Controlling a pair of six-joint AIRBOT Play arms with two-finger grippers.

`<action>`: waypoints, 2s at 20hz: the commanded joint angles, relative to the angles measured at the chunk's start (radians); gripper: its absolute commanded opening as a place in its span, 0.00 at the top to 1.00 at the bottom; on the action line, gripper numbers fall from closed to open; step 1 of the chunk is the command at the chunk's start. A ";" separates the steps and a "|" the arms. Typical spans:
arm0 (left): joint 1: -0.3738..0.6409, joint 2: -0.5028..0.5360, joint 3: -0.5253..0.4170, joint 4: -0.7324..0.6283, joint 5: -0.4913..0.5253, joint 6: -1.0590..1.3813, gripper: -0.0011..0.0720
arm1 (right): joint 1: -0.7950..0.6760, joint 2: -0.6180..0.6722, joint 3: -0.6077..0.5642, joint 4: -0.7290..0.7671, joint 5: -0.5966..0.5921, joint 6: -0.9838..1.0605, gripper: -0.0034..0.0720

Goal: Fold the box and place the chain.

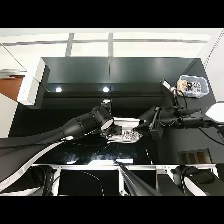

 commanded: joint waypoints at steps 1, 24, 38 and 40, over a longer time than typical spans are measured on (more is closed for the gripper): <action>-0.001 -0.001 0.000 0.001 0.004 0.000 0.94 | -0.090 -0.001 -0.011 -0.286 -0.066 0.010 0.02; -0.001 -0.001 0.000 0.000 0.022 0.000 0.94 | -0.026 -0.214 -0.303 0.000 -0.445 -0.837 0.03; -0.001 0.000 0.000 0.000 0.021 0.000 0.94 | -0.025 -0.258 -0.303 0.010 -0.462 -0.870 0.25; -0.001 0.000 0.000 0.000 0.019 0.000 0.94 | -0.025 -0.258 -0.303 0.010 -0.458 -0.869 0.37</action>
